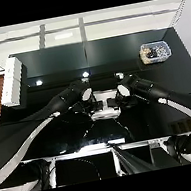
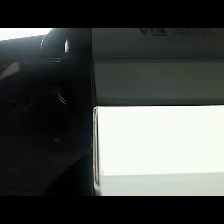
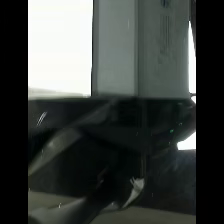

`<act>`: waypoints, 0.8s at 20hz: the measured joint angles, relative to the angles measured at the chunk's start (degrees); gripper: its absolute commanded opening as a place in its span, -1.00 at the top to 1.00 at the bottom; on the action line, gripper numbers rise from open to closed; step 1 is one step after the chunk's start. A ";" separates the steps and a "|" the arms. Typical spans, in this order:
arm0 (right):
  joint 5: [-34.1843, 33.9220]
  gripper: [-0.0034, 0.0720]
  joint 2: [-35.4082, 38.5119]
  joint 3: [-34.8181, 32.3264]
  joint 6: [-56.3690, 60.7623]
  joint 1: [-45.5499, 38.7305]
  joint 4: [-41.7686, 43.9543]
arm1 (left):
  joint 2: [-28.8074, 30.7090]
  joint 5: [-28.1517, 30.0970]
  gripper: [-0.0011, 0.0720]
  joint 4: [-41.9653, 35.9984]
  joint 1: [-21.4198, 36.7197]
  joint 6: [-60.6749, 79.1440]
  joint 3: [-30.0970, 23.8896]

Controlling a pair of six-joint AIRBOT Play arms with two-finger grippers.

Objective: Fold the box and place the chain.

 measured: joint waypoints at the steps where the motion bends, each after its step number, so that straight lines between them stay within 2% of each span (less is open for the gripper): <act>1: -0.33 0.86 -0.04 0.00 -0.07 0.00 0.20 | 0.00 0.04 0.88 -0.09 0.00 0.00 0.00; 6: -0.96 0.84 -0.13 0.00 -0.35 0.00 0.33 | 0.02 -0.07 0.88 0.07 0.00 0.02 0.00; 7: -1.03 0.50 -0.13 0.00 -0.37 0.00 0.37 | 0.02 -0.09 0.88 0.09 0.00 0.02 0.00; 8: -1.38 0.45 -0.15 -0.02 -0.46 0.00 0.33 | 0.00 -0.35 0.88 0.20 0.00 0.04 0.00; 13: -1.55 0.46 -0.20 -0.04 -0.59 0.00 0.61 | 0.02 -0.39 0.88 0.28 0.02 0.13 0.00; 14: -1.77 0.75 -0.20 -0.04 -0.59 0.00 0.70 | 0.02 -0.37 0.88 0.28 0.02 0.13 0.00; 15: -2.10 0.86 -0.20 -0.04 -0.52 0.00 1.11 | 0.02 -0.31 0.88 0.13 0.02 0.13 0.00; 16: -2.32 0.86 -0.20 -0.02 -0.39 0.00 1.18 | 0.04 -0.28 0.88 0.13 0.00 0.17 0.00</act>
